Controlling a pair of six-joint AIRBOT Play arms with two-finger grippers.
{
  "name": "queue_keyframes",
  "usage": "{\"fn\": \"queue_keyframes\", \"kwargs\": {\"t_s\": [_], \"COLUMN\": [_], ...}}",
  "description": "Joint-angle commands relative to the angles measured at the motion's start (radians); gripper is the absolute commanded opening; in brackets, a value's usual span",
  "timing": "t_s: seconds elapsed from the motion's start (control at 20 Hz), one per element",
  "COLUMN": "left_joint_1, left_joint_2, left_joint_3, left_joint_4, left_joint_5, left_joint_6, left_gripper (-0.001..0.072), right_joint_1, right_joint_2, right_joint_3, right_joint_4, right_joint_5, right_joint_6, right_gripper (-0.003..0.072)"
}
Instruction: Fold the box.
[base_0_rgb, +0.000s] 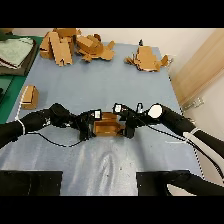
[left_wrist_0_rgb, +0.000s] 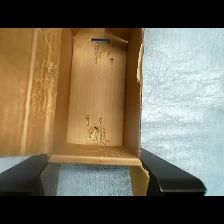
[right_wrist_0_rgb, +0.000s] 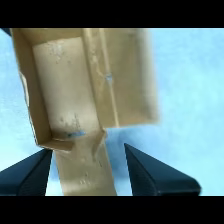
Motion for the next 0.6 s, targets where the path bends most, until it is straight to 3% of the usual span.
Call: {"fn": "queue_keyframes", "kwargs": {"t_s": [0.0,0.15,0.45,0.5,0.55], "left_joint_1": [0.000,0.000,0.001,0.001,0.002], "left_joint_2": [0.000,0.000,0.000,0.000,0.005], "left_joint_3": [0.000,0.000,0.000,0.001,0.001], "left_joint_4": [0.002,0.003,0.008,0.011,0.036], "left_joint_5": [-0.003,-0.003,-0.064,-0.072,-0.087], "left_joint_6": [-0.023,-0.023,-0.023,-0.023,-0.027], "left_gripper": [0.0355,0.0355,0.0355,0.0355,0.0355], "right_joint_1": [0.000,0.000,0.000,0.000,0.000], "right_joint_2": [0.067,0.130,0.210,0.210,0.210], "right_joint_3": [0.001,0.002,0.002,0.002,0.002], "right_joint_4": [-0.163,-0.296,-0.276,-0.263,-0.237], "right_joint_5": [-0.001,-0.006,-0.009,-0.009,-0.009], "right_joint_6": [0.132,0.337,0.744,0.789,0.796], "right_gripper": [0.0720,0.0720,0.0707,0.0602,0.0402]}}
